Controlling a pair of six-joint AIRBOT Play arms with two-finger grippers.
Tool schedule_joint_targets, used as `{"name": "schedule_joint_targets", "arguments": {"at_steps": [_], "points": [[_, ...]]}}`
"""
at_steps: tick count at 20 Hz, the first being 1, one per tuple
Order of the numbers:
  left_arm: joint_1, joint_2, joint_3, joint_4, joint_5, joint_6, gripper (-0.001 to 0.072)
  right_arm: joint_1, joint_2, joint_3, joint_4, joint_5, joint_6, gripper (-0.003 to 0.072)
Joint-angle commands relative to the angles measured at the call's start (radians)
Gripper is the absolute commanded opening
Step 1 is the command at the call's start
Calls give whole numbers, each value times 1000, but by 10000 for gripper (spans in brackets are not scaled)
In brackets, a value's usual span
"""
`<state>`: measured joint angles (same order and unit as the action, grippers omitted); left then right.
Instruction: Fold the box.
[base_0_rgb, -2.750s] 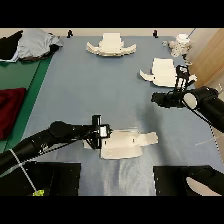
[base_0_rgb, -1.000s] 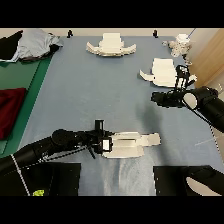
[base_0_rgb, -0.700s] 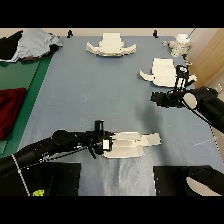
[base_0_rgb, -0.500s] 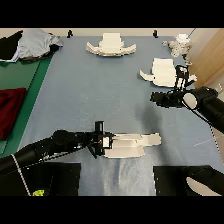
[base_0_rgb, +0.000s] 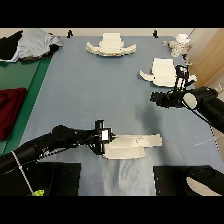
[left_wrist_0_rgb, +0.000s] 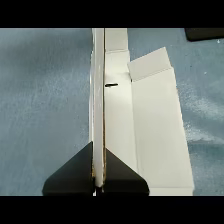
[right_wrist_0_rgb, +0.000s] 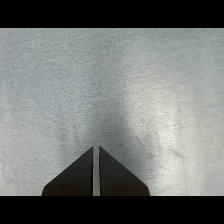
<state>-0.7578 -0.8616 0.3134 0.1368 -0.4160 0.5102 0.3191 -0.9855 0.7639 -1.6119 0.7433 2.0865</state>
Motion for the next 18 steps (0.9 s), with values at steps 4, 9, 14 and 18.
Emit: {"name": "schedule_joint_targets", "arguments": {"at_steps": [4, 9, 14, 18], "points": [[116, -16, 46, 54, -144, -40, 16, 0, 0, 0, 1, 0, 0, 49], [115, -62, 48, 97, -172, -44, 17, 0, 0, 0, 2, 0, 0, 49], [115, -62, 48, 164, -200, -116, 17, 0, 0, 0, 1, 0, 0, 49], [115, -62, 48, 179, -223, -145, 18, 0, 0, 0, 2, 1, 0, 49]]}}
